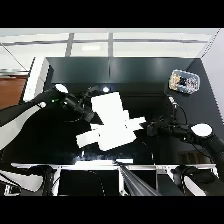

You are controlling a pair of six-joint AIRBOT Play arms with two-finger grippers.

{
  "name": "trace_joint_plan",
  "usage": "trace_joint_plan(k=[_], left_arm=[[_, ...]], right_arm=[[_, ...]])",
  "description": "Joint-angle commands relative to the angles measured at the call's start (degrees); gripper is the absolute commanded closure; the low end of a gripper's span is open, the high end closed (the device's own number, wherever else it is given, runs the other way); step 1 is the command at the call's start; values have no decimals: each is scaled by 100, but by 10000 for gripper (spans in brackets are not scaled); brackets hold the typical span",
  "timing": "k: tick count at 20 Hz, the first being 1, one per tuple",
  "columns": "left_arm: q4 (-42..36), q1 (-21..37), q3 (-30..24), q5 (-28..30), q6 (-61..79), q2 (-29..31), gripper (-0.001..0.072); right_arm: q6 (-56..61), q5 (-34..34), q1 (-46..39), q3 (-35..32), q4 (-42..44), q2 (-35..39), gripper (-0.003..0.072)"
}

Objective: Fold the box and place the chain.

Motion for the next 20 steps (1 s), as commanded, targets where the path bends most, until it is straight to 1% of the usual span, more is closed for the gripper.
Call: trace_joint_plan(k=[1,2,4,6,8,10,11,13,15,17,20], left_arm=[[35,13,7,-186,195,28,685],[155,7,4,-179,271,87,687],[413,-79,-48,-11,297,313,689],[380,-273,-345,496,704,761,689],[372,-632,-817,1401,1635,1390,689],[367,-955,-1193,2382,2702,1816,687],[391,-1080,-1252,2675,3136,1880,686],[420,-1244,-1246,3014,3731,1873,684],[400,-1366,-1246,3329,3762,1790,682],[407,-1399,-1246,3316,3757,1615,682],[542,-1397,-1250,3351,3755,1412,683]], right_arm=[[2,260,-149,271,-573,4,146],[4,586,-262,544,-970,4,53],[2,1294,-442,1209,-1784,4,53],[-2,1628,-448,1744,-2406,4,54],[-4,1679,-413,1982,-2892,4,54],[-131,1593,-361,1987,-3126,-2,55],[-332,1532,-304,1987,-3141,-7,54],[-813,1318,-133,1987,-3086,-7,55],[-1054,1023,109,1974,-3029,-13,55],[-1325,859,376,1954,-2835,-55,55],[-1436,828,772,1954,-2852,-284,59]])
